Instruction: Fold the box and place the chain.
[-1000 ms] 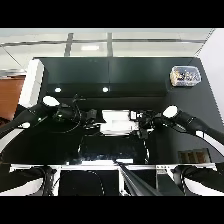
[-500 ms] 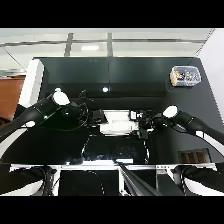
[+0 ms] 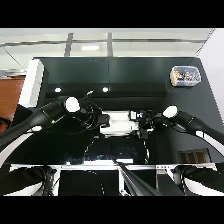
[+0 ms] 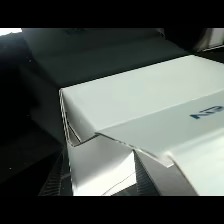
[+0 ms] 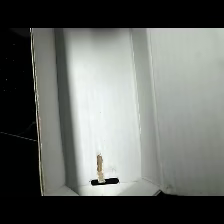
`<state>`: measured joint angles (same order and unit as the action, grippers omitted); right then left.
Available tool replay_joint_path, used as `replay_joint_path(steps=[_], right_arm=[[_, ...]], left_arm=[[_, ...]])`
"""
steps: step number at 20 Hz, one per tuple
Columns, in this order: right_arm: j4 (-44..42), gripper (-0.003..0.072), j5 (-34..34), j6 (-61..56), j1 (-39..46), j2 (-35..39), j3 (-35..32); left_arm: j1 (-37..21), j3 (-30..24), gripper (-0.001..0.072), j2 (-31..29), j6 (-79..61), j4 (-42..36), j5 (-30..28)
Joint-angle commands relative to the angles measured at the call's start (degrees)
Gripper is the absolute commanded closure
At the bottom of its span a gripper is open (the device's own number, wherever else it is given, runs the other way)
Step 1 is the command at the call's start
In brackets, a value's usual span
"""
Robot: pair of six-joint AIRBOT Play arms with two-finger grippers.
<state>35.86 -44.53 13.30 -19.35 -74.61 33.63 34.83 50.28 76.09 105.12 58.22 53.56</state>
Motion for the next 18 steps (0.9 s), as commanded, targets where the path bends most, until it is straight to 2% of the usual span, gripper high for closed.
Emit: replay_joint_path(steps=[1, 7, 14, 18], right_arm=[[0.0, 0.0629, 0.0, 0.0, -0.1, 0.0, 0.0], [0.0, 0.0629, 0.0, 0.0, 0.0, 0.0, 0.0], [0.0, 0.0629, 0.0, 0.0, 0.0, 0.0, 0.0], [0.0, 0.0629, 0.0, 0.0, -0.1, 0.0, 0.0]], left_arm=[[1.6, 1.3, 0.0213, 0.0, 3.8, 4.8, -0.4], [1.9, 2.6, 0.0213, 0.0, 4.0, 5.0, 1.7], [4.3, 4.2, 0.0213, 0.0, 5.8, 5.9, 0.0], [4.3, 4.2, 0.0214, 0.0, 9.9, 8.9, 1.3]])
